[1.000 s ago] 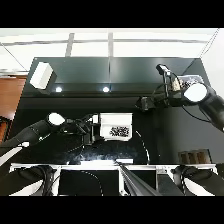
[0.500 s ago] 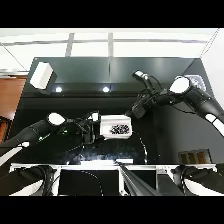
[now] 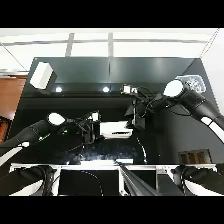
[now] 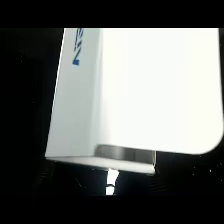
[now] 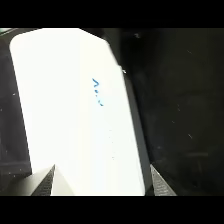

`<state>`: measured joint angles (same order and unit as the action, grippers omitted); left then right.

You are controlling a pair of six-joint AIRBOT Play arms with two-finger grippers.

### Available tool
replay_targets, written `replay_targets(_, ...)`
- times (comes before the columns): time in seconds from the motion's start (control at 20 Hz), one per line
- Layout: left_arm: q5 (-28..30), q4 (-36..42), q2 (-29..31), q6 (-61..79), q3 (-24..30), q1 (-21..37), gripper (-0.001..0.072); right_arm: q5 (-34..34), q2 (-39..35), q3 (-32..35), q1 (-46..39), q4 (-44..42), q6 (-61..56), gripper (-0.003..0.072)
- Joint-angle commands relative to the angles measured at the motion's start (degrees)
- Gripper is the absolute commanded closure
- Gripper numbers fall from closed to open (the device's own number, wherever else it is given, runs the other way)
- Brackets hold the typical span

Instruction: Fold the box and place the chain.

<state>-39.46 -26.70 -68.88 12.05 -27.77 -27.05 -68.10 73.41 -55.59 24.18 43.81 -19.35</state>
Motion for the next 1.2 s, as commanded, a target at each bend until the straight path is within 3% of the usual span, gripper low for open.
replay_targets(0.0, -0.02, -0.04, -0.04, 0.13, -0.02, 0.00, 0.0382, 0.70, 0.55, 0.81, 2.08, 0.26, 2.23, -0.0012)
replay_targets(0.25, -0.15, -0.04, -0.04, 0.13, -0.02, 0.00, 0.0382, 8.22, 0.68, 2.67, 3.41, 2.54, 2.27, -0.0011)
replay_targets(0.45, -0.15, -0.04, -0.04, 0.13, -0.02, 0.00, 0.0382, 8.17, 0.66, 2.67, 3.85, 2.43, 2.25, -0.0009)
replay_targets(0.55, -0.15, -0.04, -0.04, 0.13, -0.02, 0.00, 0.0382, 8.04, 0.55, 2.67, 3.85, 2.25, 2.19, 0.0021)
replay_targets(0.65, -0.15, -0.04, -0.04, 0.13, -0.02, 0.00, 0.0382, 7.82, 0.17, 2.67, 3.85, 1.62, 0.85, 0.0202)
replay_targets(1.0, -0.15, -0.04, -0.04, 0.13, -0.02, 0.00, 0.0382, 6.62, -0.09, 3.26, 3.87, 1.62, -3.19, 0.0203)
replay_targets(1.1, -0.13, -0.04, -0.04, 0.13, -0.02, 0.00, 0.0382, 6.62, -0.09, 3.37, 3.91, 2.08, -3.19, 0.0337)
replay_targets(1.15, -0.15, -0.04, -0.04, 0.13, -0.02, 0.00, 0.0382, 6.62, -0.09, 3.37, 4.07, 2.14, -3.19, 0.0337)
